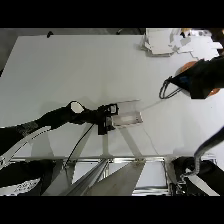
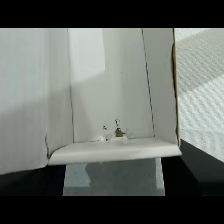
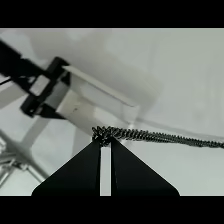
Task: Fold the box and place the chain.
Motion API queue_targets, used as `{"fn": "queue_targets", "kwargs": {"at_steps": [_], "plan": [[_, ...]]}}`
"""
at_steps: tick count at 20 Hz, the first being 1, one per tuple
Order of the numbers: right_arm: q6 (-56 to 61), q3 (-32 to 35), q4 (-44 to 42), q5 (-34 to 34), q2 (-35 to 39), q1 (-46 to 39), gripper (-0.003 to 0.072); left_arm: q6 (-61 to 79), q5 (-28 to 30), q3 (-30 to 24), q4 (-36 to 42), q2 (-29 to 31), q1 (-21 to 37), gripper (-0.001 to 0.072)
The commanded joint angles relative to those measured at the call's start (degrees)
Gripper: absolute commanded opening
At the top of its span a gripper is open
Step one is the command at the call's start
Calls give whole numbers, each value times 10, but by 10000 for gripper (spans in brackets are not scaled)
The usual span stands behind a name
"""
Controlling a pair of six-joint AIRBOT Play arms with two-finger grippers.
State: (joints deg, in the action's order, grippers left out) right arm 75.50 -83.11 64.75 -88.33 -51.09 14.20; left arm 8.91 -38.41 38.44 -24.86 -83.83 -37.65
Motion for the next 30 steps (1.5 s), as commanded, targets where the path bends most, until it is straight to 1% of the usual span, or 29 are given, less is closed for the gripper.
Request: {"fn": "queue_targets", "kwargs": {"at_steps": [1, 5, 9, 13, 15, 19, 22, 25, 30], "plan": [[-5, 20, -10, 10, 3, 51, 17, 0, 0, 0, 0, 0, 0, 273], [-11, 103, -13, 73, 3, 88, 17, 0, 0, 0, 0, 0, 0, 273], [-37, 219, -34, 128, 2, 119, 17, 0, 0, 0, 0, 0, 0, 273], [-56, 326, -37, 221, 2, 134, 18, 0, 0, 0, 0, 0, 0, 273], [-75, 365, -38, 264, 2, 134, 18, 0, 0, 0, 0, 0, 0, 273], [-89, 399, -44, 303, -9, 134, 18, 0, 0, 0, 0, 0, 0, 273], [-136, 414, -105, 347, -18, 134, 18, 0, 0, 0, 0, 0, 0, 273], [-174, 415, -170, 375, -50, 139, 19, 0, 0, 0, 0, 0, 0, 273], [-175, 415, -168, 402, -113, 185, 19, 0, 0, 0, 0, 0, 0, 273]]}}
